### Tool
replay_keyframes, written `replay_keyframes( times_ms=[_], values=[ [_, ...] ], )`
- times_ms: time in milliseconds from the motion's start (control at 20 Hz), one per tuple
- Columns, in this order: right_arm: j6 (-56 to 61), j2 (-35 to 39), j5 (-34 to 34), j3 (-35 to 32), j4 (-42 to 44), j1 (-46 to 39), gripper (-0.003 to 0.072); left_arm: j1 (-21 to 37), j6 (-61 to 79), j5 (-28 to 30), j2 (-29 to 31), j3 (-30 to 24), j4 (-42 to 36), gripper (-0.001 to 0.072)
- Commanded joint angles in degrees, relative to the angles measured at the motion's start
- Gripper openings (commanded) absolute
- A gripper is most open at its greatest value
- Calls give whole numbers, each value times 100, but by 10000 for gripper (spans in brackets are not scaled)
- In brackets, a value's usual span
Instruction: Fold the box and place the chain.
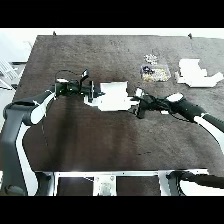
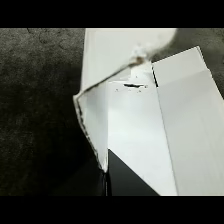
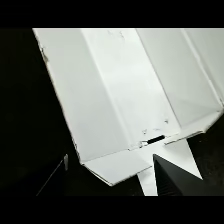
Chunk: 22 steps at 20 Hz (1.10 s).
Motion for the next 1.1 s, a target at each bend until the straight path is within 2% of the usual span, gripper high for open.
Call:
replay_keyframes(
  times_ms=[0, 250, 450, 550, 800, 1050],
  values=[
    [-219, -170, -116, -2, -201, 190, 641, 2, 0, 7, 4, 2, 2, 20],
    [-367, -256, -286, 2, -63, 195, 641, 2, 0, 4, 4, 2, 2, 20],
    [-776, -459, -619, 26, 866, 190, 640, 2, -2, 0, 4, 2, 2, 20],
    [-870, -459, -820, 92, 1016, 157, 640, 2, -2, -4, 4, 2, 2, 21],
    [-1073, -579, -782, 295, 1141, 138, 640, 2, -2, -2, 4, 2, 2, 21],
    [-1117, -686, -391, 597, 1156, -66, 641, 2, -2, 2, 4, 2, 2, 20]
  ],
)
